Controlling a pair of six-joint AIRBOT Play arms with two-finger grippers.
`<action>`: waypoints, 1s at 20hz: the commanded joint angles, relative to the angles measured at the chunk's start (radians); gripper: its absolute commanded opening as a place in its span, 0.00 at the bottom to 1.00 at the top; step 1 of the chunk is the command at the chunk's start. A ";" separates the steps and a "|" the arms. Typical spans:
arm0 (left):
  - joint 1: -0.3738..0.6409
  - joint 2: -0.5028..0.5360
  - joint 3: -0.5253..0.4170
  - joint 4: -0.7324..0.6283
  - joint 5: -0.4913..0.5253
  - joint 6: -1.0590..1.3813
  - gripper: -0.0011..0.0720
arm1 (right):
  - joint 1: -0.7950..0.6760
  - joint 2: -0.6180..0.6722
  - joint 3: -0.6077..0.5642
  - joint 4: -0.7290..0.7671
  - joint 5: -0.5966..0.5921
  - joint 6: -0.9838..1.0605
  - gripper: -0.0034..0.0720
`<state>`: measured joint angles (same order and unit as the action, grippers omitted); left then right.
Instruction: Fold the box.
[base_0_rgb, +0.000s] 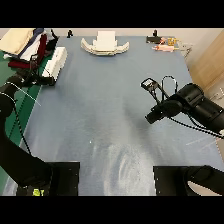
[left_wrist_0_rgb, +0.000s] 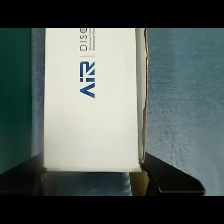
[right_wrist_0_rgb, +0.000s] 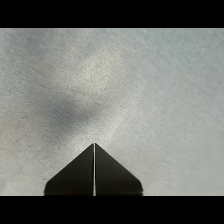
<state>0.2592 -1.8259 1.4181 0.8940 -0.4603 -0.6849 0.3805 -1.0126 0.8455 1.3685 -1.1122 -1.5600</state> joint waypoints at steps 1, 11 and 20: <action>-0.003 -0.035 0.033 0.004 -0.003 -0.011 0.73 | 0.000 0.000 0.001 0.000 0.000 0.000 0.05; -0.004 -0.037 0.033 0.000 -0.003 -0.012 0.73 | 0.000 0.000 0.001 0.000 0.000 0.000 0.05; 0.011 -0.009 0.033 0.030 -0.090 -0.021 0.97 | 0.000 0.000 0.001 0.000 0.000 0.000 0.05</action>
<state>0.2607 -1.8519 1.4502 0.9043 -0.4976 -0.7013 0.3805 -1.0126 0.8455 1.3682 -1.1126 -1.5600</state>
